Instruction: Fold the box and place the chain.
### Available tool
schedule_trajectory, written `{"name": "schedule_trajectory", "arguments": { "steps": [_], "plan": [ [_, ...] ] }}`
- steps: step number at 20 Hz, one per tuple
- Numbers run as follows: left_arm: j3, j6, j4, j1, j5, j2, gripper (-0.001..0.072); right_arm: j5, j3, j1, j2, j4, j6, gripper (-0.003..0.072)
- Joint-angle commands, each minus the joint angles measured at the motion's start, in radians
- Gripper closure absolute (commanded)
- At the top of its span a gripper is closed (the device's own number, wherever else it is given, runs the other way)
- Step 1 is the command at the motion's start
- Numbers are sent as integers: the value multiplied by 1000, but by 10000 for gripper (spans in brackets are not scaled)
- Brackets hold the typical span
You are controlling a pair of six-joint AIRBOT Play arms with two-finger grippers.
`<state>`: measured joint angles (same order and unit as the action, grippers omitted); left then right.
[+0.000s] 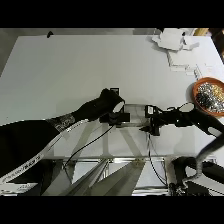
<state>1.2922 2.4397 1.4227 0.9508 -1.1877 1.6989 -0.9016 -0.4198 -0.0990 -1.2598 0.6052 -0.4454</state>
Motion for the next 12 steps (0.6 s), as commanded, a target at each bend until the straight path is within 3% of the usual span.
{"name": "schedule_trajectory", "arguments": {
  "steps": [1,4,7,9,12],
  "plan": [
    [-1,14,-12,4,6,13,709,0,-1,0,1,0,0,285],
    [-1,14,-12,5,10,13,623,0,-1,0,1,0,0,285],
    [-1,11,-12,5,10,13,628,0,-1,0,1,0,0,285],
    [-1,10,-11,5,10,13,709,0,-1,0,1,0,0,285],
    [-1,10,-9,4,16,13,709,0,-1,0,1,0,0,285]
  ]
}}
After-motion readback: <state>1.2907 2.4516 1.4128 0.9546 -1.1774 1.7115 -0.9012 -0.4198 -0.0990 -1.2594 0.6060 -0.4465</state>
